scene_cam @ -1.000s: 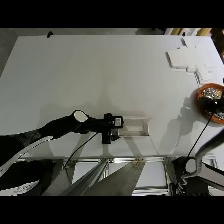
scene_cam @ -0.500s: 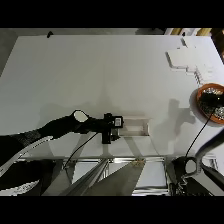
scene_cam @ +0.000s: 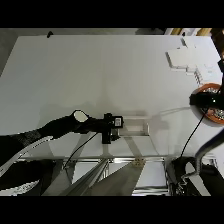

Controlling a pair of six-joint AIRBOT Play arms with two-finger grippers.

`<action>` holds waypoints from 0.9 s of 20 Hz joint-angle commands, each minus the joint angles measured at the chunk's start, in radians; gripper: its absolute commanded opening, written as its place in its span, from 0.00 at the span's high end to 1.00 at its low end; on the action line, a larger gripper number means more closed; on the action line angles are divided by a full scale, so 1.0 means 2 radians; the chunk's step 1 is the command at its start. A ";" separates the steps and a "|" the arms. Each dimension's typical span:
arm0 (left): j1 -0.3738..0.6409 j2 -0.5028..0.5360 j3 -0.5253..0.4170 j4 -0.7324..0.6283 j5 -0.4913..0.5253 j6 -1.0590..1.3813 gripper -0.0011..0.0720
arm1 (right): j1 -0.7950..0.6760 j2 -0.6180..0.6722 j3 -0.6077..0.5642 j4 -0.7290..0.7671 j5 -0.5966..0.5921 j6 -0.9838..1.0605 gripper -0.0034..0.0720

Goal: Fold the box and place the chain.

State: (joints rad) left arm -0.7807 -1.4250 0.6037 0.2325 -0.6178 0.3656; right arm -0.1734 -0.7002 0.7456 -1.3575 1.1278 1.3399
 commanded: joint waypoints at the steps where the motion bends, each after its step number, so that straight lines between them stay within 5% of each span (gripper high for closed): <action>1: 0.000 0.000 0.000 0.000 0.000 0.000 0.51 | 0.063 0.048 0.000 0.052 0.077 -0.022 0.93; 11: 0.000 0.000 0.000 0.000 0.000 0.000 0.51 | 0.249 0.077 -0.001 0.093 0.114 -0.020 0.93; 18: 0.000 0.000 0.000 0.000 0.000 0.000 0.51 | 0.328 0.076 -0.053 0.158 -0.023 -0.059 0.93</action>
